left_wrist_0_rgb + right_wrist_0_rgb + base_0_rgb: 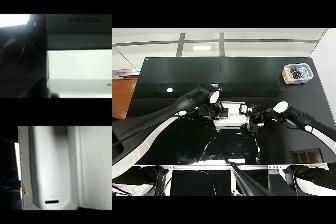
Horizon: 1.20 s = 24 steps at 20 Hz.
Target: Fold the box and place the chain.
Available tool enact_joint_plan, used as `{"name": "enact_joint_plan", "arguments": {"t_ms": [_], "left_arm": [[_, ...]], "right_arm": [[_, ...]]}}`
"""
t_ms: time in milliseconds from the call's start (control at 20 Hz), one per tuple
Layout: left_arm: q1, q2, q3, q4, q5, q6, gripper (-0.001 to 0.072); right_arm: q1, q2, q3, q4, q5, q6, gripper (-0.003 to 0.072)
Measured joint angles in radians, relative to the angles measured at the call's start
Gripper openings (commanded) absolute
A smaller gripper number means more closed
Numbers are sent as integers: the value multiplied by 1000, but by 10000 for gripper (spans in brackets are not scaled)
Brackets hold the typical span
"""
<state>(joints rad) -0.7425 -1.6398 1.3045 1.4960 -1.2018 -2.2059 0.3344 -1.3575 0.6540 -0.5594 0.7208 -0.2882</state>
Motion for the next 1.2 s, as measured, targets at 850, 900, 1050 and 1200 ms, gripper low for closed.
{"name": "enact_joint_plan", "arguments": {"t_ms": [850,900,1050,1200], "left_arm": [[-1,-23,1,11,-10,-44,26],[-2,-23,1,11,-10,-41,27],[-1,-23,1,11,-6,-32,27],[-1,-23,1,11,-3,-26,27]], "right_arm": [[0,0,0,2,0,0,136],[0,0,0,2,0,1,138],[0,0,0,2,0,9,621],[0,9,0,-12,4,25,620]]}}
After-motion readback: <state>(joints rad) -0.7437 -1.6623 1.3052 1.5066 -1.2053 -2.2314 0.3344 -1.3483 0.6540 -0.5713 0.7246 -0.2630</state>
